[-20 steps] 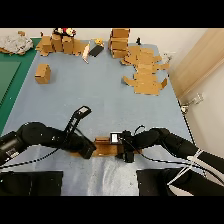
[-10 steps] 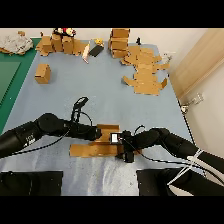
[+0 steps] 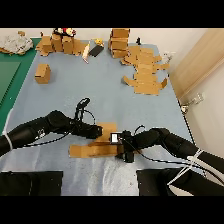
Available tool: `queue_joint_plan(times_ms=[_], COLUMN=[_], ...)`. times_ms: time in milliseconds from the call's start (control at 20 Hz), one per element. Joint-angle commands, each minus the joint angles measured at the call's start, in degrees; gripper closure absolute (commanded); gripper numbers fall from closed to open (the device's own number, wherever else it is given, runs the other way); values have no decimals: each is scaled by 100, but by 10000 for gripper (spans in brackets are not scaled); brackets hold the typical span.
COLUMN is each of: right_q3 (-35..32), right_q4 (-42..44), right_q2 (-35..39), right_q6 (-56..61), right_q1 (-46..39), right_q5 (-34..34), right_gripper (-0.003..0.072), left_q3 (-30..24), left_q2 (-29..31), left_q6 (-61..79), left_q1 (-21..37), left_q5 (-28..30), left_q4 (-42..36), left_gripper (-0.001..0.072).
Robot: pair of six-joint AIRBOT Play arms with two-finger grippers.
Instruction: Fold the box.
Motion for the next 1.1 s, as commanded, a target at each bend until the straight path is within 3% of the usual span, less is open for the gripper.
queue_joint_plan(times_ms=[0, 350, 500, 750, 1050], right_q3=[-2, -2, -2, -2, -2], right_q4=[0, 0, 0, 0, 0], right_q2=[2, 2, 2, 4, 4], right_q6=[0, 0, 0, 0, 0], right_q1=[7, 7, 4, 7, 7], right_q5=[2, 0, 0, 0, 0], right_gripper=[91, 91, 91, 91, 92], left_q3=[9, 138, 341, 168, -457], left_q2=[-291, -356, -98, 1038, 2645], left_q6=[109, 461, 1176, 1873, 3322], left_q1=[22, 164, 164, 275, 1012], left_q5=[-111, -304, -463, -1005, -2514], left_q4=[11, -11, 7, 986, 1213], left_gripper=[699, 699, 698, 699, 699])
